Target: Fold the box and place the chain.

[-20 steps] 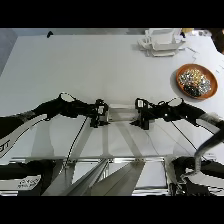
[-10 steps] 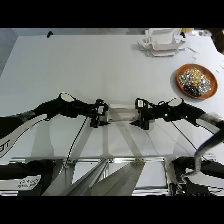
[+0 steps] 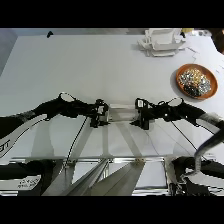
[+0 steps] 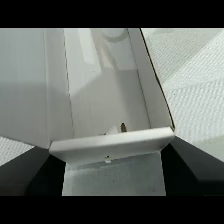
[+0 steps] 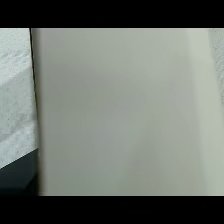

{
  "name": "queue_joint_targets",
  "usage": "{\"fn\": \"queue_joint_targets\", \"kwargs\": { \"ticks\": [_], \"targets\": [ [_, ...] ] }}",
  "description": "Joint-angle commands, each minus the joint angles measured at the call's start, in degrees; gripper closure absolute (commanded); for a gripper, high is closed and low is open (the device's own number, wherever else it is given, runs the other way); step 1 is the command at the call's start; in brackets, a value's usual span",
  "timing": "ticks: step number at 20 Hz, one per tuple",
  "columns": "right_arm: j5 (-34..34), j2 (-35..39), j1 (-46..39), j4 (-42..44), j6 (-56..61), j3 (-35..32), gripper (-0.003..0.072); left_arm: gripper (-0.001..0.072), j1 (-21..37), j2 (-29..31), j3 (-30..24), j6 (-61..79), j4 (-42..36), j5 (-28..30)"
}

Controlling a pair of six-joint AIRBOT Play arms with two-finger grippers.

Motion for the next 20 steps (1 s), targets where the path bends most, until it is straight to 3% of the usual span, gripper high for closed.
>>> {"fn": "queue_joint_targets", "kwargs": {
  "ticks": [1,4,5,6,13,20],
  "targets": [
    [-0.31,-0.02,-0.04,0.02,0.02,0.0,0.025,0.0679,0.0,-0.02,-0.02,0.02,0.02,0.02],
    [0.35,0.0,-0.22,-1.62,0.72,0.0,0.0248,0.0679,0.0,-0.02,-0.02,0.02,0.02,0.02],
    [0.81,0.04,-0.22,-2.75,1.18,0.0,0.0156,0.0679,0.0,-0.02,-0.02,0.02,0.02,0.02],
    [0.83,0.33,-0.22,-4.81,3.63,0.0,-0.0034,0.0679,0.0,-0.02,-0.02,0.02,0.02,0.02],
    [1.33,11.47,-0.22,-27.85,24.09,0.0,-0.0029,0.0679,0.0,-0.02,-0.02,0.02,0.02,0.02],
    [4.46,22.95,-0.22,-38.66,37.86,0.0,-0.0027,0.0679,-0.02,-0.02,-0.02,0.02,0.02,-0.07]
  ]
}}
